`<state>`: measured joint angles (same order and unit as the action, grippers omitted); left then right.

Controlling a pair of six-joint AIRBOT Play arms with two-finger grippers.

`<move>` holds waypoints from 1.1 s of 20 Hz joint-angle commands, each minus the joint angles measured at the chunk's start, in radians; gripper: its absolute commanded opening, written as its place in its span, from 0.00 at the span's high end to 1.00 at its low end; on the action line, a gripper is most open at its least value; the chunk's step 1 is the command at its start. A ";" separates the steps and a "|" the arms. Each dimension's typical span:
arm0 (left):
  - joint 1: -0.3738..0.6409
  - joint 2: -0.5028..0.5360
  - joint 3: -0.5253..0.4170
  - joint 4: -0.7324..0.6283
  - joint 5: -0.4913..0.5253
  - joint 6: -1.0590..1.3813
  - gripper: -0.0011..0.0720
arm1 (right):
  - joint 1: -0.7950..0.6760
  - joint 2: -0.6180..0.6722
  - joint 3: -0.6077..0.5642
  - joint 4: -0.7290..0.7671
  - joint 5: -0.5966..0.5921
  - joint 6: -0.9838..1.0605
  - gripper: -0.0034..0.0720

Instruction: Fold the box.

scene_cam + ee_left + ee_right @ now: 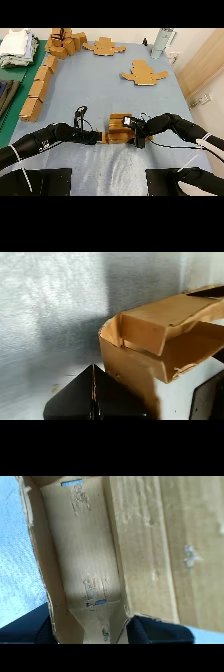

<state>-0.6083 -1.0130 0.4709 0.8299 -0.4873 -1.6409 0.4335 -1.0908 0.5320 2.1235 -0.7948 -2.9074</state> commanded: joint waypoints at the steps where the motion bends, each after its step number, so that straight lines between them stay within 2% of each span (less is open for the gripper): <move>1: -0.050 -0.001 0.047 -0.008 0.008 0.029 0.97 | 0.000 -0.001 0.000 0.000 0.000 0.000 0.29; 4: -0.057 -0.001 0.093 -0.007 0.005 0.055 0.96 | 0.000 -0.001 0.000 0.000 0.000 0.000 0.29; 5: -0.052 -0.002 0.097 -0.007 0.000 0.055 0.93 | 0.000 -0.001 0.000 0.000 0.000 0.000 0.29; 6: -0.044 -0.002 0.097 -0.008 -0.010 0.053 0.59 | 0.000 -0.001 0.000 0.000 0.000 0.000 0.29; 7: -0.042 -0.002 0.097 -0.007 -0.016 0.052 0.48 | 0.000 -0.001 0.000 0.000 0.000 0.000 0.29; 8: -0.039 -0.002 0.097 -0.007 -0.019 0.053 0.50 | 0.000 -0.001 0.000 0.000 0.000 0.000 0.29; 22: -0.013 -0.002 0.132 -0.008 -0.081 0.050 0.50 | 0.000 -0.001 0.000 0.000 0.000 0.000 0.29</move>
<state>-0.6308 -1.0149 0.5919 0.8219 -0.5468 -1.5883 0.4335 -1.0908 0.5323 2.1235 -0.7952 -2.9074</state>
